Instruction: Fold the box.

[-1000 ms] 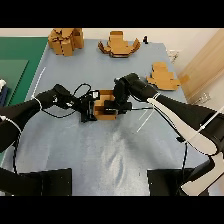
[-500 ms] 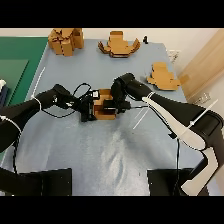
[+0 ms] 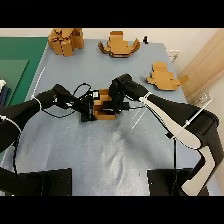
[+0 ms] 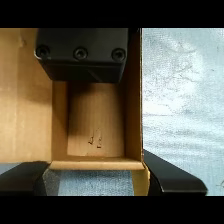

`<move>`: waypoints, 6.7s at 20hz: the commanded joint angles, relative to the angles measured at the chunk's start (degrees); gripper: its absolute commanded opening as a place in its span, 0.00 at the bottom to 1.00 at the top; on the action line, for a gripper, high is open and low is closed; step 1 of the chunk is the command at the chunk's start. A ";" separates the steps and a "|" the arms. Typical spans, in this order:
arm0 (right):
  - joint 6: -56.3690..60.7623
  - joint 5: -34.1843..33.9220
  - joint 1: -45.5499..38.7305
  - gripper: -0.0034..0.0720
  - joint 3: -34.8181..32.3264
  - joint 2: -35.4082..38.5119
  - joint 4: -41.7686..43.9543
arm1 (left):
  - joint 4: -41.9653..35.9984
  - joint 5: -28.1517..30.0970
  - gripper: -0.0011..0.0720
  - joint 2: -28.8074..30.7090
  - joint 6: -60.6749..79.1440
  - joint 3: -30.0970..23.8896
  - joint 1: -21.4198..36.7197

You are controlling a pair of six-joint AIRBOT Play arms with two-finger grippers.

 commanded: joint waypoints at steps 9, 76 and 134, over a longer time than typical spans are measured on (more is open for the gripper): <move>1.11 -4.15 0.81 0.05 2.84 -0.39 -5.14 | 0.04 0.00 0.07 0.04 -0.02 0.02 -0.02; -105.85 7.37 -14.84 0.37 -14.16 9.09 51.89 | 0.28 -0.04 0.07 0.04 -1.55 0.02 0.07; -119.14 33.86 -4.92 0.41 -26.05 20.39 34.86 | 0.24 0.11 0.07 0.04 -1.99 0.02 0.07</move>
